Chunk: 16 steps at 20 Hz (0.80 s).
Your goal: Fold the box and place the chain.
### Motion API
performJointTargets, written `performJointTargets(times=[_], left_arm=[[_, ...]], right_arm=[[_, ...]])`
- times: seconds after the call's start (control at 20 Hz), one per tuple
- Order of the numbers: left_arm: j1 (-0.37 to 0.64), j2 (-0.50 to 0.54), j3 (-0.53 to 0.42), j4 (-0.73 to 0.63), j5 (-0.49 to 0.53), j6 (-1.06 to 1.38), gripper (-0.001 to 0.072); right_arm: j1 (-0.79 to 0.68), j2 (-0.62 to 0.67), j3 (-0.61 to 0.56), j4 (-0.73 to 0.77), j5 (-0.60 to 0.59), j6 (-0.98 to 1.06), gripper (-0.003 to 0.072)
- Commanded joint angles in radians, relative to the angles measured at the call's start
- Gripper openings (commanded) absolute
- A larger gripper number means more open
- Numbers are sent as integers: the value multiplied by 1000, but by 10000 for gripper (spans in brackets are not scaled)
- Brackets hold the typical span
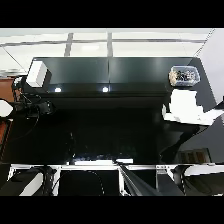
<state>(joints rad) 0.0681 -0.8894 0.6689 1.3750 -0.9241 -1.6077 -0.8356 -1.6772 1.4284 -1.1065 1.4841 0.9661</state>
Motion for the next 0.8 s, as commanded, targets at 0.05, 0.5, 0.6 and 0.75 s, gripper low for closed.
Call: performJointTargets(times=[0.05, 0.5, 0.6, 0.75], left_arm=[[0, -3, 1, 5, 11, 4, 710], [-37, -8, 0, -120, 11, 63, 710], [-72, -17, 0, -181, 16, 105, 710], [-135, -56, 0, -322, 71, 179, 710]], right_arm=[[20, 175, -256, 216, 53, -68, 19], [239, 769, -1066, 933, -261, -352, 20], [378, 877, -1166, 966, -416, -336, 19], [600, 916, -1221, 983, -571, -294, 19]])
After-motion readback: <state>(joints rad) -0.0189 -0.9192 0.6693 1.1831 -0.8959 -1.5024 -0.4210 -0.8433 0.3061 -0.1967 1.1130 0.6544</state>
